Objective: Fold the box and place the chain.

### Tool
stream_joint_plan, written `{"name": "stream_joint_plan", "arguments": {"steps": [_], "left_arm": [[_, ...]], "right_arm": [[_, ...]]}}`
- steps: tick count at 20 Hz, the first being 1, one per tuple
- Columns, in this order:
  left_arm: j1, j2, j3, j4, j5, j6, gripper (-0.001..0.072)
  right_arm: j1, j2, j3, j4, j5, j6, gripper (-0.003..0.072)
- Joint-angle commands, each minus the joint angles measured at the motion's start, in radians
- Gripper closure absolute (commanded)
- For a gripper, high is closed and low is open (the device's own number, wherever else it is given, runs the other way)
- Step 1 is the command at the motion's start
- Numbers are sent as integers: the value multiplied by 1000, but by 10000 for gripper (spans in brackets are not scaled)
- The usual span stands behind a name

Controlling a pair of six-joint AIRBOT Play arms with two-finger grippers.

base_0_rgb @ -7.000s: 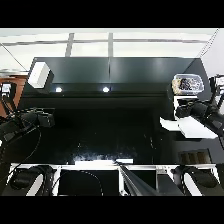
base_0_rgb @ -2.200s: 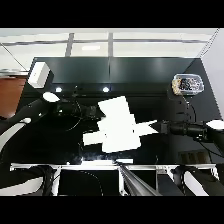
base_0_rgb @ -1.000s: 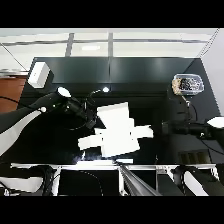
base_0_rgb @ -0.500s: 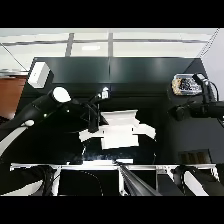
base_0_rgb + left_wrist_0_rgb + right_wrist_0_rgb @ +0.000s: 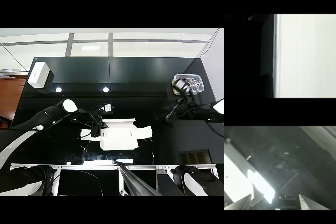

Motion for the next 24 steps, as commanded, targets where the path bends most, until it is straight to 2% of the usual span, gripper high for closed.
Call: {"name": "stream_joint_plan", "arguments": {"steps": [1,6,11,24], "left_arm": [[-3,-17,17,41,26,49,680],[-2,-24,28,43,24,49,680],[-2,-24,28,43,23,48,680],[-2,-25,28,43,19,48,681]], "right_arm": [[101,0,-85,14,-35,-185,18],[280,-2,-180,-1,-160,-261,18],[415,-3,-237,-45,-215,-294,18],[622,-58,-247,45,-323,-351,18]]}}
